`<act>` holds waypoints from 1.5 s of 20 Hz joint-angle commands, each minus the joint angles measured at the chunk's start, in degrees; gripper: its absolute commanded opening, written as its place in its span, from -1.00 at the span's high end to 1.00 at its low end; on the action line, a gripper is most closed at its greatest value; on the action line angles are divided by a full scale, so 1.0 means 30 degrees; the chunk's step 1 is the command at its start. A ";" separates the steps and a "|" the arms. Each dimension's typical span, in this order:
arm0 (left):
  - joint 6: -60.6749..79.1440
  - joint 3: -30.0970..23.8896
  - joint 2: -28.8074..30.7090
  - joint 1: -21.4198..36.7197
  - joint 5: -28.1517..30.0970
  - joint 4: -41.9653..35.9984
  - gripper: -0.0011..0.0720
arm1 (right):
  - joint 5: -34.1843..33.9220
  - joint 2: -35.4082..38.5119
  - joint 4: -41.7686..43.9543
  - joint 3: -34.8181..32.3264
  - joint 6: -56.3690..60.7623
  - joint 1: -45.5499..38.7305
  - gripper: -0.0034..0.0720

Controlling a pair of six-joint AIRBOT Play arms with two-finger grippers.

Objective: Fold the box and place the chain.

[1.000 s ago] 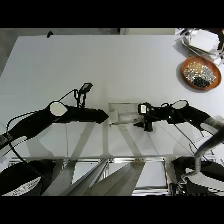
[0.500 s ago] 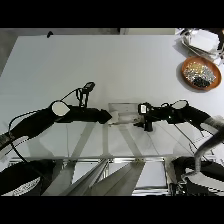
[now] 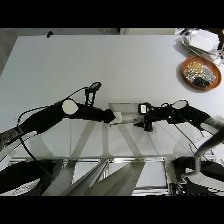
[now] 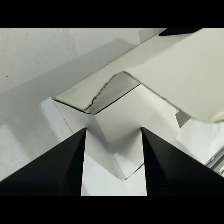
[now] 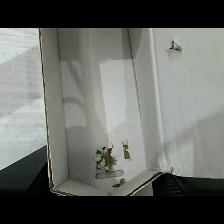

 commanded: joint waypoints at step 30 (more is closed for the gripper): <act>-1.6065 0.7308 -0.5974 -0.3774 -0.6229 1.1162 0.59 | 0.0007 0.0007 0.0000 0.0000 -0.0015 -0.0007 -0.25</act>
